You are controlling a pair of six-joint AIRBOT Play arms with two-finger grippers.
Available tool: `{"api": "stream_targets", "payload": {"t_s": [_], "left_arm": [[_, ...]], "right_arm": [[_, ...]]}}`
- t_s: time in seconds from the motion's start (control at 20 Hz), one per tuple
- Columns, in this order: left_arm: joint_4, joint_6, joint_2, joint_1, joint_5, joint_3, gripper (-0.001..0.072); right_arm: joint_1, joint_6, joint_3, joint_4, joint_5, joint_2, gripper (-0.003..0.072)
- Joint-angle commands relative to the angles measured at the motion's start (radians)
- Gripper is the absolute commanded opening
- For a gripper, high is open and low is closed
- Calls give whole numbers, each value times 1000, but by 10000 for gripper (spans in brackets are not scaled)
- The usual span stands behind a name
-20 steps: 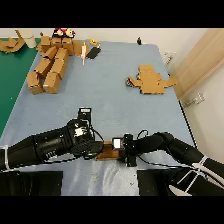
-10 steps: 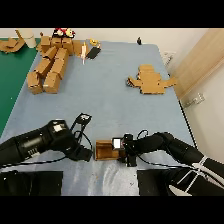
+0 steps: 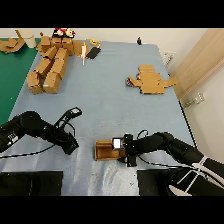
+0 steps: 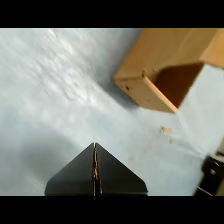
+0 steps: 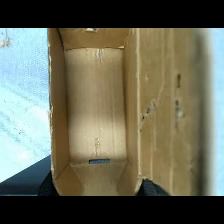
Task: Fold the box.
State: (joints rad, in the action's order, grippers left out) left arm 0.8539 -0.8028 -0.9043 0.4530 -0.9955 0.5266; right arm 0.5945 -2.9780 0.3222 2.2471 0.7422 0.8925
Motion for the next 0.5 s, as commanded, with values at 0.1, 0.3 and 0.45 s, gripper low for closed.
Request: {"api": "stream_targets", "payload": {"t_s": [0.1, 0.3, 0.45], "left_arm": [[-7, 407, 5, -11, 264, -21, 11], [3, 559, 4, 145, 252, -41, 12], [1, 601, -2, 267, 284, -53, 610]], "right_arm": [[0, 0, 0, 0, 0, 0, 493], [0, 0, 0, 0, 0, 0, 493], [0, 0, 0, 0, 0, 0, 493]]}}
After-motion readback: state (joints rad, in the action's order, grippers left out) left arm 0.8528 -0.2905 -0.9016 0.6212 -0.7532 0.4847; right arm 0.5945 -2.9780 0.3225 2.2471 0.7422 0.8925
